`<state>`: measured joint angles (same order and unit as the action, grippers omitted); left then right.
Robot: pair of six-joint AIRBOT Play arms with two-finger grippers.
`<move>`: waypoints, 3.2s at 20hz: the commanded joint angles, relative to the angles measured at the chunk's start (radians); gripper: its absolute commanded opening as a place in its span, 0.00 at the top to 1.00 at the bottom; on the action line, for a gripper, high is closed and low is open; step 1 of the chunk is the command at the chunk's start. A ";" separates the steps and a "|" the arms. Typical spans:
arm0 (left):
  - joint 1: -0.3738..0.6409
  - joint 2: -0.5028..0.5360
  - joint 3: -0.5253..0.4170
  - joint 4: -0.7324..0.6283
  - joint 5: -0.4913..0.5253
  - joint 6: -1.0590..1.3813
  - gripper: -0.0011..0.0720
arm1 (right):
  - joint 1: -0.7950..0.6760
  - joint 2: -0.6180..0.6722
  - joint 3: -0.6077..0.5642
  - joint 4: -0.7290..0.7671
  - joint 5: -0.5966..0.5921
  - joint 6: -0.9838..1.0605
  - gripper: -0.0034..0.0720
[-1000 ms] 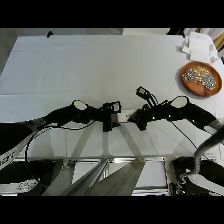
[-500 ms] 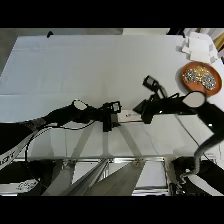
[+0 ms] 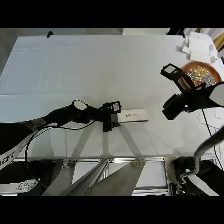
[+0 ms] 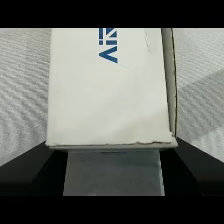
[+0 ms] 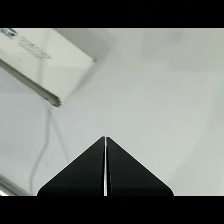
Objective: Fold the box and place the chain.
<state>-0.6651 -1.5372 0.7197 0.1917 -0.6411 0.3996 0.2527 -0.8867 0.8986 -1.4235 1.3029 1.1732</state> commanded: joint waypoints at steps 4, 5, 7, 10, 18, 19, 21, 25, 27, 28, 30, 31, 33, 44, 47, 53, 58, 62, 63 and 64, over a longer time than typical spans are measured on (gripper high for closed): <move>0.001 0.001 0.001 0.000 0.001 0.000 0.64 | -0.251 -0.253 0.008 -0.039 0.100 0.053 0.95; 0.001 0.001 0.001 0.000 0.001 0.000 0.64 | -0.308 -0.283 0.008 -0.035 0.081 0.061 0.95; 0.001 0.001 0.001 0.000 0.001 0.000 0.64 | -0.401 -0.322 0.008 -0.031 0.065 0.061 0.94; 0.001 0.001 0.001 0.000 0.002 0.000 0.64 | -0.493 -0.331 0.008 -0.013 0.019 0.061 0.94; 0.001 0.001 0.001 -0.023 0.024 0.000 0.66 | -0.518 -0.332 0.007 0.035 -0.070 0.061 0.94; 0.001 0.001 0.001 -0.022 0.024 0.000 0.66 | -0.518 -0.332 0.007 0.043 -0.070 0.061 0.94; 0.001 0.001 0.001 -0.021 0.021 -0.002 0.66 | -0.518 -0.332 0.007 0.061 -0.069 0.061 0.94; 0.007 0.027 0.001 -0.020 0.017 -0.035 0.98 | -0.518 -0.332 0.007 0.108 -0.064 0.061 0.94; 0.020 0.089 0.001 -0.017 0.028 -0.129 0.98 | -0.518 -0.332 0.007 0.113 -0.058 0.061 0.94; 0.035 0.134 0.001 -0.013 0.047 -0.204 0.98 | -0.518 -0.332 0.007 0.114 -0.055 0.060 0.94; 0.086 0.232 0.001 0.050 0.086 -0.383 0.98 | -0.518 -0.332 0.007 0.114 -0.047 0.059 0.94; 0.125 0.285 0.000 0.126 0.091 -0.485 0.98 | -0.518 -0.332 0.007 0.114 -0.038 0.056 0.94; 0.220 0.388 0.000 0.317 0.084 -0.763 0.98 | -0.518 -0.332 0.007 0.116 -0.036 0.056 0.94; 0.862 0.819 -0.017 1.159 -0.319 -1.640 0.98 | -0.518 -0.332 0.006 0.154 -0.114 0.045 0.94; 0.965 0.823 -0.099 1.151 -0.332 -1.695 0.98 | -0.517 -0.332 0.006 0.168 -0.124 0.022 0.94; 0.996 0.823 -0.288 1.193 -0.315 -1.707 0.98 | -0.518 -0.335 0.006 0.171 -0.149 0.022 0.94; 0.996 0.823 -0.325 1.225 -0.322 -1.706 0.79 | -0.517 -0.346 0.004 0.176 -0.148 0.023 0.94; 0.996 0.823 -0.327 1.245 -0.342 -1.706 0.27 | -0.517 -0.346 0.004 0.195 -0.143 0.023 0.94; 0.996 0.823 -0.327 1.246 -0.350 -1.706 0.27 | -0.516 -0.346 0.004 0.198 -0.141 0.023 0.94; 0.996 0.823 -0.327 1.250 -0.359 -1.706 0.26 | -0.515 -0.346 0.004 0.198 -0.140 0.023 0.94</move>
<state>0.3294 -0.7151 0.3965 1.4250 -0.9741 -1.3064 -0.2638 -1.2320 0.9035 -1.2343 1.1584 1.1961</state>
